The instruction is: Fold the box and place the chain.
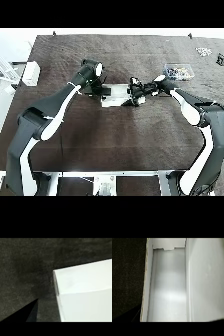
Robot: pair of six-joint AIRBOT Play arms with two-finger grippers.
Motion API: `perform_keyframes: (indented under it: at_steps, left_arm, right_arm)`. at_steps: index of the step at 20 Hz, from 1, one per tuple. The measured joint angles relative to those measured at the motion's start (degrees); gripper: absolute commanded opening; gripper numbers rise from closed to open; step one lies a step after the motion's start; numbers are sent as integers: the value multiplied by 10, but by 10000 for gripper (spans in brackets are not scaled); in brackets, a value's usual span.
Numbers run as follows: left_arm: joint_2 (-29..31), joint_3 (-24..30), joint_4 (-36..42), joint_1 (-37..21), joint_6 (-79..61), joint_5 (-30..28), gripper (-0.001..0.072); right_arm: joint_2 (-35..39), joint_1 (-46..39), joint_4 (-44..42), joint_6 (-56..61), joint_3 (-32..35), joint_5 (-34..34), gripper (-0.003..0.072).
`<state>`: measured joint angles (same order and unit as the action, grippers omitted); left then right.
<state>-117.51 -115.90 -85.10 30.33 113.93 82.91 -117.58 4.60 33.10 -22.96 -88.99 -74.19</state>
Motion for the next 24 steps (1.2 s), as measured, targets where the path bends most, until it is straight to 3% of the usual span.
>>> perform_keyframes:
  at_steps: [1, 2, 3, 10, 11, 14, 18, 20, 24]
  left_arm:
    - [-5, -3, -3, 1, 0, 2, 390]
    - [-10, -4, -3, 2, 1, 3, 234]
    - [-12, -7, -2, 4, 1, 2, 209]
    - [-27, -17, -12, 9, 0, 5, 208]
    - [-28, -17, -12, 9, -1, 5, 97]
    - [-31, -18, -12, 11, -1, 6, 73]
    - [-33, -18, -14, 12, -9, 6, 93]
    - [-35, -17, -20, 13, -16, 7, 389]
    - [-33, -17, -14, 13, -15, 7, 408]
  right_arm:
    - [0, 0, 0, 0, 0, 0, 475]
    - [0, 0, 0, 0, 0, 0, 475]
    - [0, 0, -2, 0, 0, 0, 475]
    - [0, 0, -1, 0, 0, 1, 475]
    - [0, 0, -1, 0, 0, 1, 475]
    - [0, 0, -1, 2, 0, 0, 475]
    - [0, 0, -1, 1, 0, 0, 474]
    - [0, 0, 0, -2, 0, 0, 474]
    - [0, 0, 1, -2, 0, 0, 475]
